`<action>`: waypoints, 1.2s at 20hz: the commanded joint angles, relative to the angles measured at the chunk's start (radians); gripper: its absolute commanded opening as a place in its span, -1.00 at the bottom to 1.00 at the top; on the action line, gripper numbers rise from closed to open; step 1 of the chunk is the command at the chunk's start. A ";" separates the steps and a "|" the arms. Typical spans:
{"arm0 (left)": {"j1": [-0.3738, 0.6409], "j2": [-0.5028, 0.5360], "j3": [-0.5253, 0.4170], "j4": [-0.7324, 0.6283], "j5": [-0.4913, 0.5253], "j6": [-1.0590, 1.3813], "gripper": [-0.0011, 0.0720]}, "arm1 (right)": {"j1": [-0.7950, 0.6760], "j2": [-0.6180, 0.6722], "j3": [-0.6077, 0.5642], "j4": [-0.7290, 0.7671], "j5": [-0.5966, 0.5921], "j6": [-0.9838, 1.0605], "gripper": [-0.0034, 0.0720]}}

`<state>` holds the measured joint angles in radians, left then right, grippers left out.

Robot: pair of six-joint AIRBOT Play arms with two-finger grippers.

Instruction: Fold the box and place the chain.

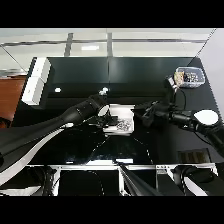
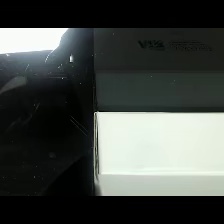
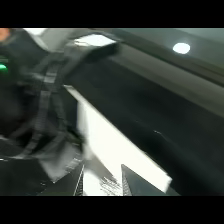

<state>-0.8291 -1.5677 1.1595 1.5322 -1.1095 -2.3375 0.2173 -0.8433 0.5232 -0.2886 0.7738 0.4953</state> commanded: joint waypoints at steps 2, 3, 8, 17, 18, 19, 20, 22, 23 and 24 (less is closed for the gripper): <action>0.000 -0.001 0.000 0.000 0.001 0.000 -0.90 | -0.139 -0.001 0.000 -0.193 0.118 0.050 -0.28; 0.000 -0.001 0.000 0.000 0.003 0.000 -0.90 | -0.156 -0.001 0.000 -0.258 0.135 0.066 -0.28; -0.002 0.000 0.014 -0.019 -0.010 -0.005 -0.24 | -0.161 -0.001 0.000 -0.403 0.204 0.149 -0.28; -0.049 0.309 -0.033 0.315 -0.187 0.113 0.96 | -0.161 -0.001 -0.001 -0.404 0.230 0.178 -0.28; -0.006 0.363 -0.080 0.346 -0.210 0.116 0.96 | -0.161 -0.001 -0.002 -0.404 0.227 0.178 -0.28; 0.050 0.418 -0.133 0.344 -0.208 0.117 0.96 | -0.161 -0.001 -0.002 -0.404 0.225 0.178 -0.28; 0.117 0.481 -0.197 0.319 -0.175 0.119 0.96 | -0.161 -0.001 -0.002 -0.404 0.225 0.179 -0.28; 0.256 0.600 -0.343 0.156 0.002 0.211 0.96 | -0.161 -0.001 -0.002 -0.404 0.225 0.179 -0.28; 0.325 0.643 -0.419 0.020 0.106 0.317 0.96 | -0.161 -0.001 -0.002 -0.404 0.225 0.179 -0.28; 0.393 0.673 -0.496 -0.148 0.198 0.457 0.96 | -0.161 -0.001 -0.002 -0.404 0.225 0.179 -0.28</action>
<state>-0.5987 -1.0180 0.8417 1.6787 -1.1313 -2.1174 0.0566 -0.8433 0.5217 -0.6910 0.9997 0.6739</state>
